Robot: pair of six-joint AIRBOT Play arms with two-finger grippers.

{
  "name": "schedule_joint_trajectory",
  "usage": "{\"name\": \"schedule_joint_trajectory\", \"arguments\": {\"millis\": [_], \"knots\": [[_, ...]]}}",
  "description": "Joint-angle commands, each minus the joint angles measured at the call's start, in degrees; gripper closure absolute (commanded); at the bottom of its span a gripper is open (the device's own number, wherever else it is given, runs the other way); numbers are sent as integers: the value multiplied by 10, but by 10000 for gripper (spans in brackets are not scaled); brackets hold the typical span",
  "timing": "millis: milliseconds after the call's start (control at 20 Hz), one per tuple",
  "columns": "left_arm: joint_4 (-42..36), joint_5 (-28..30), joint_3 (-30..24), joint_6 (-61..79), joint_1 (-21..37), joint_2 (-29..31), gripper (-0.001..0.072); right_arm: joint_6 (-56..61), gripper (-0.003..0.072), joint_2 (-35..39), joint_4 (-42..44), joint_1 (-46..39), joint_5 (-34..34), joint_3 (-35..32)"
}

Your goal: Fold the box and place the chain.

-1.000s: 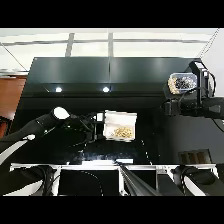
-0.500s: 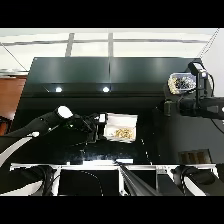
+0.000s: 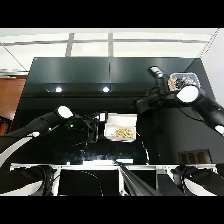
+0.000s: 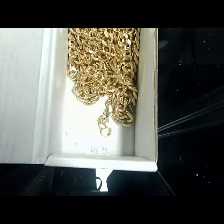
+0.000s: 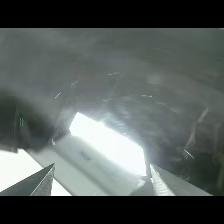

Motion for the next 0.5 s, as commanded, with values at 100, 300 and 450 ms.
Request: {"name": "schedule_joint_trajectory", "arguments": {"millis": [100,300,450], "knots": [[-4,23,1,-18,0,0,341,-327,-28,-22,58,23,56,20],[-4,23,1,-18,0,0,341,-323,-28,13,36,19,163,29],[-4,23,1,-18,0,0,341,-316,-28,13,7,29,179,-16]]}}
